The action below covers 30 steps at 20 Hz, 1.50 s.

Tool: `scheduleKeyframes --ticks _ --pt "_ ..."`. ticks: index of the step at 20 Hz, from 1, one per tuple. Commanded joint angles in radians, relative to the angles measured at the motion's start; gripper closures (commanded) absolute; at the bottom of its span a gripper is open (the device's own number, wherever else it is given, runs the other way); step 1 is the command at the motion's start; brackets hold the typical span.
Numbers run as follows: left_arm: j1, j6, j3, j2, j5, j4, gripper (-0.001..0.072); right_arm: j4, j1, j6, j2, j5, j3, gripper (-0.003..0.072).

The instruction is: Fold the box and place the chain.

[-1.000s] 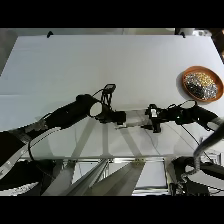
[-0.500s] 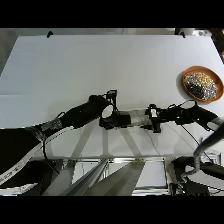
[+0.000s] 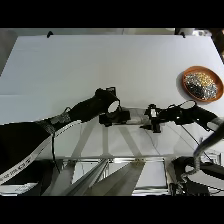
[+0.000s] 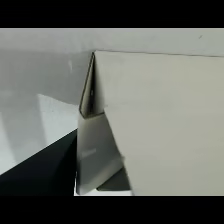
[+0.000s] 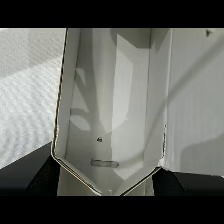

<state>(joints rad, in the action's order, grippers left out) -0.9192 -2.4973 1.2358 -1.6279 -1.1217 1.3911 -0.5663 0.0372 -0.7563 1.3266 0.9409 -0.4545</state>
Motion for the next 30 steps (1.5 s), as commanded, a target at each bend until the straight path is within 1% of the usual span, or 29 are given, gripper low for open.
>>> scheduleKeyframes --ticks 1,2,3,4,8,9,10,11,12,14,15,16,17,18,20,21,25,27,28,29,30 --pt "0.000 0.051 0.017 -0.029 -0.027 -0.006 0.0296 -0.002 0.000 -0.001 -0.001 0.002 0.000 0.0229" --pt "0.000 0.069 0.017 -0.030 -0.027 -0.012 0.0296 -0.002 0.000 -0.001 -0.001 0.002 0.000 0.0229" --pt "0.001 0.075 0.017 -0.029 -0.027 -0.012 0.0330 -0.002 0.000 -0.001 -0.001 0.002 0.000 0.0229" --pt "0.001 0.084 0.017 -0.028 -0.031 -0.016 0.0398 -0.002 0.000 -0.001 -0.001 0.002 0.000 0.0229" --pt "0.002 0.251 0.018 -0.019 -0.046 -0.073 0.0402 -0.002 0.000 -0.001 -0.001 0.002 0.000 0.0229" --pt "0.002 0.250 0.018 -0.019 -0.047 -0.073 0.0462 -0.002 0.000 -0.001 -0.001 0.002 0.000 0.0229" --pt "0.002 0.250 0.018 -0.019 -0.044 -0.074 0.0549 -0.002 0.000 -0.001 -0.001 0.002 0.000 0.0229" --pt "0.001 0.249 0.018 -0.019 -0.040 -0.074 0.0605 -0.002 0.000 -0.001 -0.001 0.002 0.000 0.0229" --pt "0.001 0.249 0.017 -0.019 -0.039 -0.074 0.0631 -0.002 0.000 -0.001 -0.001 0.002 0.000 0.0229" --pt "0.001 0.246 0.017 -0.021 -0.038 -0.074 0.0649 -0.002 0.000 -0.001 -0.001 0.002 0.000 0.0229" --pt "0.001 0.246 0.017 -0.021 -0.034 -0.073 0.0675 -0.002 0.000 -0.001 -0.001 0.002 0.000 0.0229" --pt "0.000 0.246 0.017 -0.022 -0.027 -0.072 0.0681 -0.002 0.000 -0.001 -0.001 0.002 0.000 0.0229" --pt "-0.003 0.246 0.017 -0.022 -0.019 -0.069 0.0673 -0.002 0.000 -0.001 -0.001 0.002 0.000 0.0229" --pt "-0.005 0.247 0.017 -0.022 -0.011 -0.069 0.0637 -0.002 0.000 -0.001 -0.001 0.002 0.000 0.0229" --pt "-0.012 0.247 0.017 -0.023 0.010 -0.068 0.0396 -0.002 0.000 -0.001 -0.001 0.002 0.000 0.0229" --pt "-0.016 0.247 0.017 -0.023 0.019 -0.066 0.0383 -0.002 0.000 -0.001 -0.001 0.002 0.000 0.0229" --pt "-0.029 0.246 0.017 -0.023 0.030 -0.043 0.0384 -0.002 0.000 -0.001 -0.001 0.002 0.000 0.0229" --pt "-0.031 0.246 0.017 -0.023 0.027 -0.036 0.0401 -0.002 0.000 -0.001 -0.001 0.002 0.000 0.0229" --pt "-0.031 0.246 0.017 -0.023 0.024 -0.036 0.0475 -0.002 0.000 -0.001 -0.001 0.002 0.000 0.0229" --pt "-0.031 0.246 0.017 -0.023 0.022 -0.035 0.0517 -0.002 0.000 -0.001 -0.001 0.002 0.000 0.0229" --pt "-0.031 0.246 0.017 -0.023 0.022 -0.035 0.0517 -0.002 0.000 -0.001 -0.001 0.002 0.000 0.0229"
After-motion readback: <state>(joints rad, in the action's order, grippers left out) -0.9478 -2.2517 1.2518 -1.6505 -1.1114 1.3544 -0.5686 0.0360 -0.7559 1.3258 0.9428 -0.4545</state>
